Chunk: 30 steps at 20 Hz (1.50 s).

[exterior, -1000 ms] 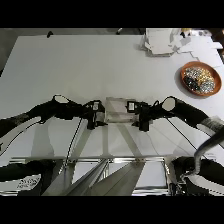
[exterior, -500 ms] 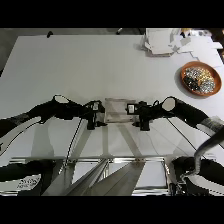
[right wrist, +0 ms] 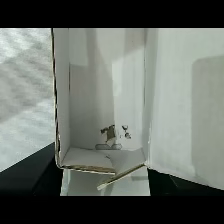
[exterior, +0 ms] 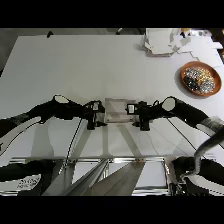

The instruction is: Fold the box and place the chain.

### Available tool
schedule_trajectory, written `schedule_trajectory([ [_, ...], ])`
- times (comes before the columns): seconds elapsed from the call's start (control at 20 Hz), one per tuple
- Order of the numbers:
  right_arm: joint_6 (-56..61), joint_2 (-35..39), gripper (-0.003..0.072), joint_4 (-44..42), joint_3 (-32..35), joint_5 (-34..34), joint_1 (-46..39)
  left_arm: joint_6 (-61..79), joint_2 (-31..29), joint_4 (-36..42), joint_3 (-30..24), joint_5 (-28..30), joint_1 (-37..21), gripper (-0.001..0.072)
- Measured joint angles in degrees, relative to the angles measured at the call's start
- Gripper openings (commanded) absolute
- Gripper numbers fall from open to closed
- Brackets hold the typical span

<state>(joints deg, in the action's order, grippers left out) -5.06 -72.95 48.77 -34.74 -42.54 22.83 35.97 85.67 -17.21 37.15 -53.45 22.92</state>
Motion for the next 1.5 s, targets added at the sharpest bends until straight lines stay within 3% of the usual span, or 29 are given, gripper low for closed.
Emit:
schedule_trajectory([
  [0.4, 2.05, 3.06, 0.0696, 1.14, -0.02, -2.73, -0.09, 0.07, 0.0, -0.11, 0.0, -0.13, 0.07, 0.0087],
  [0.7, 12.46, 7.89, 0.0669, 11.3, -0.02, -4.33, -0.09, 0.02, 0.0, 0.02, 0.0, -0.02, 0.07, 0.0087],
  [0.9, 18.64, 12.55, 0.0332, 16.7, 0.0, -4.7, -0.09, 0.0, 0.0, 0.02, 0.0, 0.0, 0.07, 0.0087],
  [1.0, 19.89, 15.54, 0.0067, 17.03, 0.0, -4.76, -0.09, -0.02, 0.0, 0.02, 0.0, 0.02, 0.07, 0.0087],
  [1.05, 20.24, 16.92, 0.0021, 16.5, 0.0, -4.79, -0.09, -0.02, 0.0, 0.04, 0.0, 0.02, 0.07, 0.0087],
  [1.3, 14.21, 18.86, 0.0022, 0.26, 0.0, -3.04, -0.09, -0.04, 0.0, 0.02, 0.0, 0.02, 0.07, 0.0087],
  [1.5, 9.57, 13.84, 0.0022, -13.92, -0.02, 6.58, -0.09, -0.04, 0.0, 0.04, 0.0, 0.04, 0.07, 0.0087],
])
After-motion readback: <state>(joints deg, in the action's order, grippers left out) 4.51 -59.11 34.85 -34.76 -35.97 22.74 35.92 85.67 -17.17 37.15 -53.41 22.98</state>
